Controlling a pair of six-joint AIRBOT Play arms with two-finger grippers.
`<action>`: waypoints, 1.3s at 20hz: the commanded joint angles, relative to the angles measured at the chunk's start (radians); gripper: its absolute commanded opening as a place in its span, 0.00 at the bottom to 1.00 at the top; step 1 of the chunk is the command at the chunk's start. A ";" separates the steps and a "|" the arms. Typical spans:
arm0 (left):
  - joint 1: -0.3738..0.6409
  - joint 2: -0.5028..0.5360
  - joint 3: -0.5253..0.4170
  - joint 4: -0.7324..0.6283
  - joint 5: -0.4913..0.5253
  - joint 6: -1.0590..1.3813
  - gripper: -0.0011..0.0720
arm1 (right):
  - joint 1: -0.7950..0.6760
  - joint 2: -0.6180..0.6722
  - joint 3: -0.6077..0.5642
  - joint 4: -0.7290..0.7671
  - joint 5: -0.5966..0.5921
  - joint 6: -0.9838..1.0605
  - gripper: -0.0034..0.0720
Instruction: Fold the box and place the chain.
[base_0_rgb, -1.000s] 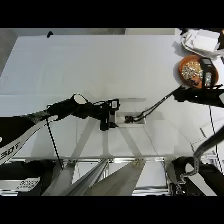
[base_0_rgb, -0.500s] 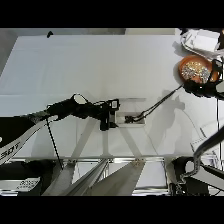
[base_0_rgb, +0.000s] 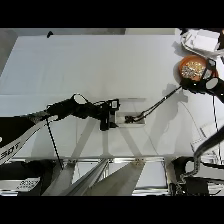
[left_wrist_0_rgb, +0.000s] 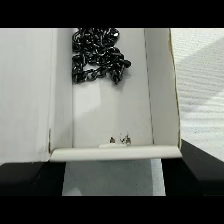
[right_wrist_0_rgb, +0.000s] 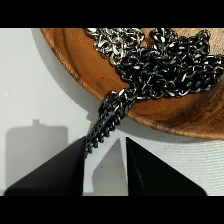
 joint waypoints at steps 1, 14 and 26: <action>-0.001 0.001 0.000 0.000 0.000 0.000 0.30 | 0.004 -0.027 0.004 -0.003 -0.049 0.003 0.24; -0.001 0.001 0.000 0.000 0.000 0.000 0.30 | 0.006 0.234 0.003 0.024 0.426 -0.214 0.06; -0.001 0.001 0.000 0.000 0.000 0.000 0.30 | 0.008 0.803 0.003 0.395 0.963 -0.317 0.06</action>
